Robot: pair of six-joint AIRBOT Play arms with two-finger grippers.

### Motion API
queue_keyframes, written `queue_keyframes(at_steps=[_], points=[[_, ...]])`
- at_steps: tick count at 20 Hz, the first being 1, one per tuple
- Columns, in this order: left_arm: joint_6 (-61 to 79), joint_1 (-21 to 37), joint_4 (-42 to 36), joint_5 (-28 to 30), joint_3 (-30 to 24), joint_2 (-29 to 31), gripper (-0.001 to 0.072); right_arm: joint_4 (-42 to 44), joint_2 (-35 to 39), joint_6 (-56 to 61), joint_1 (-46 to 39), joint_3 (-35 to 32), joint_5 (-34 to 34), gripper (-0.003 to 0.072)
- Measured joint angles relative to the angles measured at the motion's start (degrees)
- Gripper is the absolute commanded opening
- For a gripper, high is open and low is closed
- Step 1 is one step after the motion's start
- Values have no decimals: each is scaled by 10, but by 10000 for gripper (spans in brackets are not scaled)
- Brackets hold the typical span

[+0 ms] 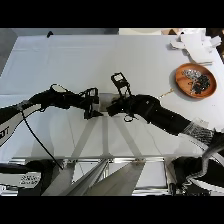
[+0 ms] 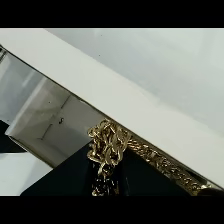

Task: Fold the box and place the chain.

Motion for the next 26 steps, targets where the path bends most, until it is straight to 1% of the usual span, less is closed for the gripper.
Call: queue_keyframes(at_steps=[5,6,7,8,9,14,17,19,20,21,22,24,26], points=[[0,0,0,0,0,0,256,0,-7,0,0,0,-1,11],[0,0,0,0,0,0,256,0,-11,0,0,0,-2,30],[0,0,0,0,0,0,256,0,-16,0,0,0,-4,160],[0,0,0,0,0,0,256,2,-21,0,0,0,-4,334],[0,0,0,0,0,0,256,3,-24,0,0,0,-6,358],[0,0,0,0,0,0,256,11,-26,-5,0,0,-6,358],[0,0,0,0,0,0,256,13,1,-42,0,0,16,359],[0,0,0,0,0,0,256,13,38,-94,-1,1,39,367],[0,0,0,0,0,0,256,14,61,-128,-4,1,54,391],[0,0,0,0,0,0,256,14,85,-162,-8,1,67,447],[0,0,0,0,0,0,256,15,110,-199,-17,1,81,470],[0,0,0,0,0,0,256,15,153,-269,-45,1,105,470],[0,0,0,0,0,0,256,16,180,-336,-85,0,128,471]])
